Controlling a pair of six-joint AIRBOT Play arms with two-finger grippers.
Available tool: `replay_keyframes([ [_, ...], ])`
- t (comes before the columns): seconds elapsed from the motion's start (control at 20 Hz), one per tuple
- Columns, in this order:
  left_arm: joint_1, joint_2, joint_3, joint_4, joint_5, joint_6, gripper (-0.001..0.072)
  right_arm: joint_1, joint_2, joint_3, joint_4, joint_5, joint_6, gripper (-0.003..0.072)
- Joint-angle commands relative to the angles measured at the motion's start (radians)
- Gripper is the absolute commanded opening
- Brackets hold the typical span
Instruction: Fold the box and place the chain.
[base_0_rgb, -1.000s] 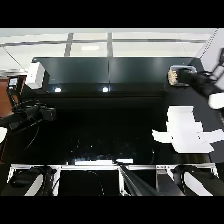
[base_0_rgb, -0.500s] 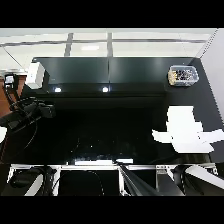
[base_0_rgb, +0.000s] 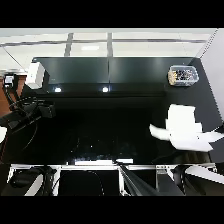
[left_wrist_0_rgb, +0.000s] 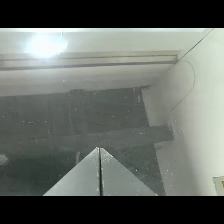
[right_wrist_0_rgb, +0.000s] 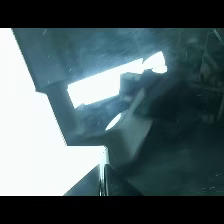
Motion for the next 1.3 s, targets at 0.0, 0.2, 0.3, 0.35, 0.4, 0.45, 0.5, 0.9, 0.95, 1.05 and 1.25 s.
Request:
replay_keyframes([
  [0.0, 0.0, 0.001, 0.0, 0.0, 0.001, 0.0, 0.0024, 0.018, 0.006, 0.001, -0.008, 0.059, -0.011, 0.0014],
  [0.2, 0.0, 0.001, 0.0, 0.0, 0.001, 0.0, 0.0024, 0.07, 0.103, 0.0, 0.22, 0.017, -0.008, 0.0015],
  [0.3, 0.0, 0.001, 0.0, 0.0, 0.001, 0.0, 0.0024, 0.152, 0.158, 0.0, 0.354, -0.008, -0.006, 0.0015],
  [0.35, 0.0, 0.001, 0.0, 0.0, 0.001, 0.0, 0.0024, 0.209, 0.191, -0.009, 0.414, -0.055, 0.047, 0.0014],
  [0.4, 0.0, 0.001, 0.0, 0.0, 0.001, 0.0, 0.0024, 0.267, 0.229, -0.034, 0.469, -0.118, 0.125, 0.0014],
  [0.45, 0.0, 0.001, 0.0, -0.009, 0.001, 0.0, 0.0024, 0.34, 0.272, -0.069, 0.517, -0.154, 0.123, 0.0014],
  [0.5, 0.0, 0.001, 0.0, -0.027, 0.002, 0.0, 0.0024, 0.422, 0.313, -0.109, 0.521, -0.189, 0.127, 0.0014],
  [0.9, -0.004, -0.078, 0.0, -0.176, -0.003, 0.0, 0.0024, 1.056, 0.558, -0.585, 0.643, -0.73, 0.298, 0.0014],
  [0.95, -0.012, -0.106, 0.0, -0.197, -0.002, 0.0, 0.0024, 1.133, 0.558, -0.62, 0.673, -0.795, 0.302, 0.0014],
  [1.05, -0.05, -0.188, 0.0, -0.225, 0.008, 0.003, 0.0025, 1.252, 0.558, -0.649, 0.678, -0.869, 0.304, 0.0014],
  [1.25, -0.126, -0.397, 0.077, -0.233, 0.002, 0.084, 0.0703, 1.329, 0.558, -0.655, 0.678, -0.887, 0.303, 0.0015],
])
